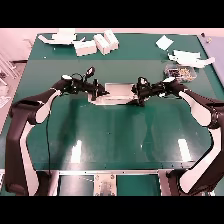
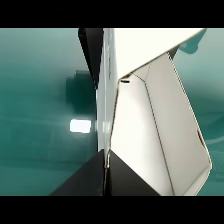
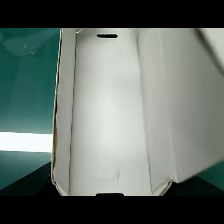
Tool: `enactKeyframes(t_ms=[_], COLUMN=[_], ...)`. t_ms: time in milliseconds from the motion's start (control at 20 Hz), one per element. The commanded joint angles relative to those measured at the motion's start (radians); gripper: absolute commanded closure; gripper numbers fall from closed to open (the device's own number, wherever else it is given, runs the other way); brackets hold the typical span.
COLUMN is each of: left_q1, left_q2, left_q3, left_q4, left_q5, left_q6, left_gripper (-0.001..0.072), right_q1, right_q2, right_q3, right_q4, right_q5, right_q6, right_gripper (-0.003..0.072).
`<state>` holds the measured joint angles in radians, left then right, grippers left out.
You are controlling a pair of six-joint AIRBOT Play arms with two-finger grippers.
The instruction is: Fold the box and place the chain.
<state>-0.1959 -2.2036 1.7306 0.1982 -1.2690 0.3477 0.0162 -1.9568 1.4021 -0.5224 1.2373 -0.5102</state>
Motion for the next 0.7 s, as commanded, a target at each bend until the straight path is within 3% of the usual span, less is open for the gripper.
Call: enactKeyframes(t_ms=[0,650], left_q1=[0.0,0.0], left_q2=[0.0,0.0], left_q3=[0.0,0.0], left_q4=[0.0,0.0], left_q5=[0.002,0.002], left_q6=[0.001,0.0], left_gripper=[0.0688,0.0688], right_q1=[0.001,0.001], right_q2=[-0.002,-0.002], right_q3=[0.001,0.0], right_q4=[-0.002,-0.003], right_q5=[0.001,0.002], right_q6=[0.002,-0.006], right_gripper=[0.0111,0.0123])
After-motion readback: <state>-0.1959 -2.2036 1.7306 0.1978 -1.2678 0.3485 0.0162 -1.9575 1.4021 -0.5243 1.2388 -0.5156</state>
